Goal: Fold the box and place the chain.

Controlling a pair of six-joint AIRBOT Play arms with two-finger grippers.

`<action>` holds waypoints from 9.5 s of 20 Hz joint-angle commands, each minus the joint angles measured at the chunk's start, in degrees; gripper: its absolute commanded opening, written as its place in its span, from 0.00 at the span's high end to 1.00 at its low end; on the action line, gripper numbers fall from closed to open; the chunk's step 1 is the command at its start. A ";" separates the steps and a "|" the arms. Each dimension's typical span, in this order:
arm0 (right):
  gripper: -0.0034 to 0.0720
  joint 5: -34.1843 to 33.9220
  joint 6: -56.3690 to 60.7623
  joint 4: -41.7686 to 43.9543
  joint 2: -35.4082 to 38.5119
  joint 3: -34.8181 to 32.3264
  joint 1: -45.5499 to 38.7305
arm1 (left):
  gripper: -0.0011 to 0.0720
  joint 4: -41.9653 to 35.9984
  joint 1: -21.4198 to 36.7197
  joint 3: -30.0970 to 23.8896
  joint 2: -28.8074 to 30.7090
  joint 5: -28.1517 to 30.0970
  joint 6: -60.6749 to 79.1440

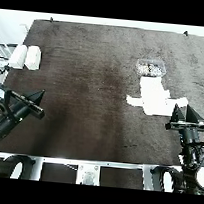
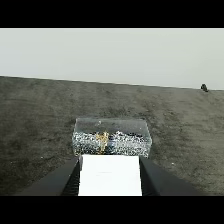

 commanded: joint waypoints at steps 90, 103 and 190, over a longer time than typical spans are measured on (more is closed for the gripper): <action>0.94 50.07 37.31 -14.86 -105.57 62.71 2.14 | 0.96 0.02 -0.02 0.02 0.02 0.00 0.02; 0.95 44.68 36.02 -14.53 -105.18 62.51 8.83 | 0.96 0.02 -0.02 0.02 0.02 0.02 0.02; 0.94 38.58 34.32 -13.68 -100.41 58.40 11.10 | 0.84 -3.78 -10.97 97.81 -113.24 -49.07 -19.26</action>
